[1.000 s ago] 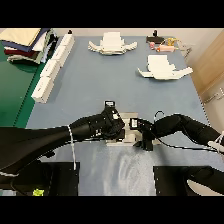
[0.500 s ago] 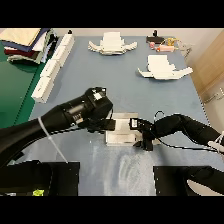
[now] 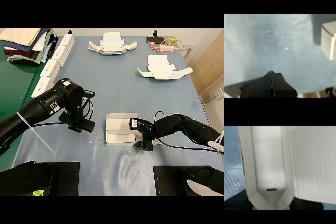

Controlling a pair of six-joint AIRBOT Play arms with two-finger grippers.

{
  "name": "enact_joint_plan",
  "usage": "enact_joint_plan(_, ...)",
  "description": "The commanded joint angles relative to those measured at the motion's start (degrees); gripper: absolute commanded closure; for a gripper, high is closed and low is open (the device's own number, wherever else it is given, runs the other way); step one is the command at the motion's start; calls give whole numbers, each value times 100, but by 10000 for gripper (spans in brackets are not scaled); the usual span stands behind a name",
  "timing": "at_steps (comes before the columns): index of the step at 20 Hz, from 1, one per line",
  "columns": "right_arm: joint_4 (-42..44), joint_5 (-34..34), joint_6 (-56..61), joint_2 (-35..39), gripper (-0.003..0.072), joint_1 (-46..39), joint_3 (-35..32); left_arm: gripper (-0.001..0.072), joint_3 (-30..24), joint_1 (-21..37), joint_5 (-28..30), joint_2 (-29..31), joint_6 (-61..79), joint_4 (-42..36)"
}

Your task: Fold the box.

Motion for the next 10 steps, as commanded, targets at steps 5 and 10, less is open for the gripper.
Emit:
enact_joint_plan(5,0,0,0,2,189,2,7,697,-1012,603,2000,190,5115,-1692)
enact_joint_plan(10,0,0,0,2,190,2,7,697,-1998,627,3226,1266,6551,-2033)
